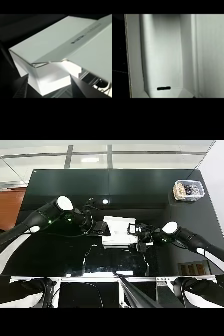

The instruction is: Fold the box and place the chain.

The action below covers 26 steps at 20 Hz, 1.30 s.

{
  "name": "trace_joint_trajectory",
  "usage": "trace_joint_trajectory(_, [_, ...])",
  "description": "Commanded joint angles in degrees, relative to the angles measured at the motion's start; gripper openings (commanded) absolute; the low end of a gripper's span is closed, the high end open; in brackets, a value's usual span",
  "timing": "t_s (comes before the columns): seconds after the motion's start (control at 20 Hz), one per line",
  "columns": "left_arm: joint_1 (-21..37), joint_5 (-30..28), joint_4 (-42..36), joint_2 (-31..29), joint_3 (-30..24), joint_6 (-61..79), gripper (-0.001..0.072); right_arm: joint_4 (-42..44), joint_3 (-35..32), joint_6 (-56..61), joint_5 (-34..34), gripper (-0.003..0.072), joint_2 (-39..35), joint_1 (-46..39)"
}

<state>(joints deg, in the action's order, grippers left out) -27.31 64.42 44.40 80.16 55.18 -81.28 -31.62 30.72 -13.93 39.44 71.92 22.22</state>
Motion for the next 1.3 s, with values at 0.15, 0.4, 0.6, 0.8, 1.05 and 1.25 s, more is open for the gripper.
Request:
trace_joint_trajectory(0.15, [-5.07, -1.18, 17.51, -0.35, 5.35, -13.49, 0.0582, 0.07, -0.02, -0.02, -0.07, 0.0055, 0.02, 0.07])
trace_joint_trajectory(0.4, [-8.96, -1.14, 25.57, -0.33, 7.50, -19.78, 0.0582, 0.07, -0.02, -0.02, -0.07, 0.0055, 0.02, 0.07])
trace_joint_trajectory(0.6, [-12.07, -0.74, 32.22, -0.33, 7.50, -25.44, 0.0485, 0.07, -0.02, -0.02, -0.07, 0.0055, 0.02, 0.07])
trace_joint_trajectory(0.8, [-13.44, -0.90, 32.33, -0.31, 7.50, -27.43, 0.0450, 0.07, -0.02, -0.02, -0.07, 0.0055, 0.02, 0.07])
trace_joint_trajectory(1.05, [-13.42, -0.44, 32.76, -0.31, 7.50, -28.52, 0.0451, 0.07, -0.02, -0.02, -0.07, 0.0055, 0.02, 0.07])
trace_joint_trajectory(1.25, [-13.42, 0.15, 33.24, -0.28, 7.50, -28.52, 0.0720, 0.07, -0.02, -0.02, -0.07, 0.0055, 0.02, 0.07])
